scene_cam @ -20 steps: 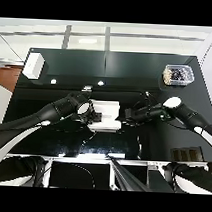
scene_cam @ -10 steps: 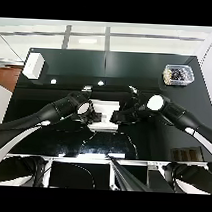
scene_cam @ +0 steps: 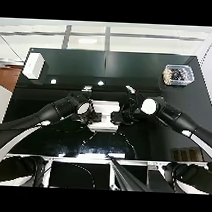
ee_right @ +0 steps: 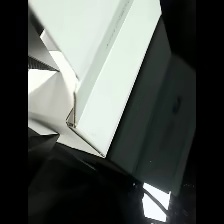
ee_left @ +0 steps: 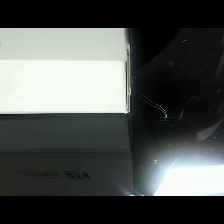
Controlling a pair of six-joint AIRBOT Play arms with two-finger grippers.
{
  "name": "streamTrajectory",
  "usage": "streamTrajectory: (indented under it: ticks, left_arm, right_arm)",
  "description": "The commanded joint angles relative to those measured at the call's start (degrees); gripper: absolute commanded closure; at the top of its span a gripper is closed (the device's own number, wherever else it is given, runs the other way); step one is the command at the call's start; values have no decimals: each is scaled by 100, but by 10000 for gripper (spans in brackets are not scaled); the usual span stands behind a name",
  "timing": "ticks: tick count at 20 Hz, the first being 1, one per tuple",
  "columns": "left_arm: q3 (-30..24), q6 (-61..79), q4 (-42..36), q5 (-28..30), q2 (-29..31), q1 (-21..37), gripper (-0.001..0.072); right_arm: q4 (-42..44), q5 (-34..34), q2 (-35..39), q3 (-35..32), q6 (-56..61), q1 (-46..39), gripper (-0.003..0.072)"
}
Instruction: Fold the box and place the chain.
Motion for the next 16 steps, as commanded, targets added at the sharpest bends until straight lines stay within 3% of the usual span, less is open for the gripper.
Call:
streamTrajectory:
  ticks: [1, 4, 9, 13, 16]
  left_arm:
    - [-2, 0, 2, 2, -2, 2, 685]
    - [-2, 0, 0, 2, -2, 2, 685]
    - [-2, 2, 2, 4, -2, 2, 685]
    - [-2, 0, 0, 4, -2, 2, 685]
    - [-2, 0, 2, 7, -2, 2, 685]
  right_arm:
    - [-656, -48, -4, 7, 542, 214, 249]
    - [-1202, -50, -7, 4, 1073, 387, 249]
    - [-1294, 9, -168, 44, 1338, 387, 251]
    - [-1484, 555, -649, 675, 1561, 498, 270]
    - [-2065, 927, -885, 903, 2201, 748, 327]
